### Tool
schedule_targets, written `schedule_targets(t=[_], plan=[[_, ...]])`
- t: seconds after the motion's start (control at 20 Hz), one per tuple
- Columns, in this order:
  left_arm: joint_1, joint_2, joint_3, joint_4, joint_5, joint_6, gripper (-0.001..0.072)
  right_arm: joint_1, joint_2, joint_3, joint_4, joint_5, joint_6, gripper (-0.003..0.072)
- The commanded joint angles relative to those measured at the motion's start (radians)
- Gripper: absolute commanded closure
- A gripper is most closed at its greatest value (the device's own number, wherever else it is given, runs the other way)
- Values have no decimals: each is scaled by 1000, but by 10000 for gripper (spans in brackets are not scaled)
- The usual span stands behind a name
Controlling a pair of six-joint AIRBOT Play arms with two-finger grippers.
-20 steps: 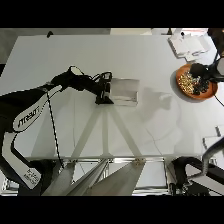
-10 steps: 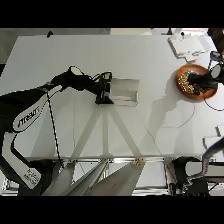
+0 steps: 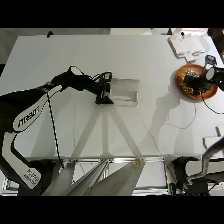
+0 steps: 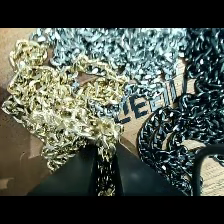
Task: Fold the box and place the chain.
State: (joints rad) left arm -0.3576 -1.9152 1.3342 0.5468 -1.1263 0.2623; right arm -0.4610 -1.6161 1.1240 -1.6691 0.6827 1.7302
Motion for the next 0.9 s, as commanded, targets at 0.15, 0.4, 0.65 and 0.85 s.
schedule_targets(t=[0.15, 0.4, 0.65, 0.85], plan=[[1, 0, 0, 0, 0, 0, 252, 1, 84, 0, 6, 82, -158, 678], [1, 0, 0, 0, 0, 0, 252, 1, 236, 0, 78, 250, -408, 680], [1, 0, 0, 0, 0, 0, 252, 1, 335, -4, 332, 445, -636, 681], [1, 0, 0, 0, 0, 0, 252, 38, 380, -18, 446, 493, -663, 682]])
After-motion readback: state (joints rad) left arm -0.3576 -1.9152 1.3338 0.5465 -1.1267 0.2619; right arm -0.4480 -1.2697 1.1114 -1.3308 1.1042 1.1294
